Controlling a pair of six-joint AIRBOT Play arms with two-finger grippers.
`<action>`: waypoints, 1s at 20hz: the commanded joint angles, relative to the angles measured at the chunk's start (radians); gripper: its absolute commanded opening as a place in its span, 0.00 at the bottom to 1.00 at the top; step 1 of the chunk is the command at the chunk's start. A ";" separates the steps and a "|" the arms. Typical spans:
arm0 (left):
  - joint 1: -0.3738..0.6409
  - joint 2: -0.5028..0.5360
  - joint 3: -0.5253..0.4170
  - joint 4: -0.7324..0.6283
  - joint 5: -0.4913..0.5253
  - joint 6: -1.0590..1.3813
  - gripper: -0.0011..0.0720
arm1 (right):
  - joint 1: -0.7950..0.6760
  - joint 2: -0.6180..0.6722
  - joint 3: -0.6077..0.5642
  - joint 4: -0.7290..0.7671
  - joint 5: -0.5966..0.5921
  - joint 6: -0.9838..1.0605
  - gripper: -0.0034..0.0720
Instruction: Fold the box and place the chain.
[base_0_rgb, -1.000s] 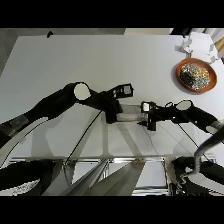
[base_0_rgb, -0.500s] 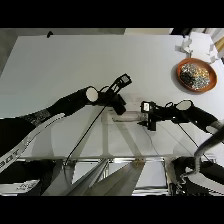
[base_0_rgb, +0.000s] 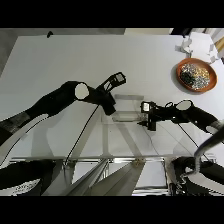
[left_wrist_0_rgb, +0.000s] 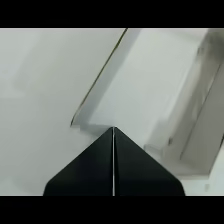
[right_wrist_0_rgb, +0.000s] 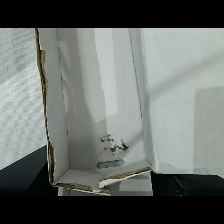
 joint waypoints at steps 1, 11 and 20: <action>0.006 0.039 -0.016 0.192 -0.198 -0.033 0.02 | 0.000 0.000 0.000 0.001 0.000 0.001 0.67; 0.008 0.015 -0.131 0.121 -0.109 0.262 0.17 | 0.000 0.000 0.000 0.001 0.000 0.001 0.67; 0.005 0.003 -0.131 0.013 0.011 0.488 0.41 | 0.000 0.000 0.000 0.001 0.000 0.001 0.67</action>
